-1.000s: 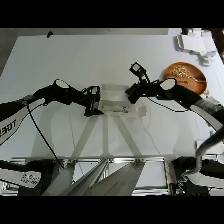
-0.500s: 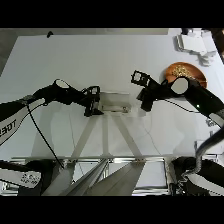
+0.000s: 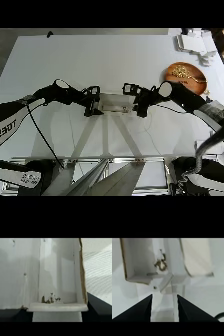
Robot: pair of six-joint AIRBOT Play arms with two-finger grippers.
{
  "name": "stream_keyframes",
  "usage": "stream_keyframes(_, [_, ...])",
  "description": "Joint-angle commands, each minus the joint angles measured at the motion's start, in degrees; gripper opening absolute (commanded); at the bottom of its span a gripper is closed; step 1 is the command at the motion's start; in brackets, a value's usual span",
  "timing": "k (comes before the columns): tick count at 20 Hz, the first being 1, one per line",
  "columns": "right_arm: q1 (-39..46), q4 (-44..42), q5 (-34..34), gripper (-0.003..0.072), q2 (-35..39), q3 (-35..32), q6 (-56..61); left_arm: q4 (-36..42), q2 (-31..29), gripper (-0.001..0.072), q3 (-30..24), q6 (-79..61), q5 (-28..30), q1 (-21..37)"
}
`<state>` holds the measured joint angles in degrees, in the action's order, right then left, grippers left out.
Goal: Fold the box and place the chain.
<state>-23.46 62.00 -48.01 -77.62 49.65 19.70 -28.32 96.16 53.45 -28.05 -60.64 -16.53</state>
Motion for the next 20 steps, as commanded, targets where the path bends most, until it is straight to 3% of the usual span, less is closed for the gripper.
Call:
stream_keyframes(1, [-1.4,-4.1,0.6,0.0337,-1.5,0.0,-4.0,0.0,0.0,0.0318,0.0,0.0,0.0,0.0])
stream_keyframes(10, [-2.5,-10.1,0.5,0.0260,-1.6,0.0,-6.8,0.0,0.0,0.0318,0.0,0.0,0.0,0.0])
stream_keyframes(12, [-2.5,-10.2,0.7,0.0156,-1.6,0.0,-6.8,0.0,0.0,0.0318,0.0,0.0,0.0,0.0])
stream_keyframes(13, [-2.5,-10.2,0.7,0.0156,-1.6,0.0,-6.7,0.0,0.0,0.0318,0.0,0.0,0.0,0.0])
stream_keyframes(14, [-2.5,-10.2,0.7,0.0162,-1.7,0.0,-6.7,0.0,0.0,0.0318,0.0,0.0,0.0,0.0])
stream_keyframes(15, [-2.5,-10.2,0.7,0.0230,-1.7,0.0,-6.7,0.0,0.0,0.0318,0.0,0.0,0.0,0.0])
stream_keyframes(17, [-2.5,-10.2,0.7,0.0435,-1.7,0.0,-6.7,0.0,0.0,0.0318,0.0,0.0,0.0,0.0])
stream_keyframes(20, [-2.5,-10.2,0.4,0.0401,-1.7,0.0,-6.0,0.0,0.0,0.0318,0.0,0.0,0.0,0.0])
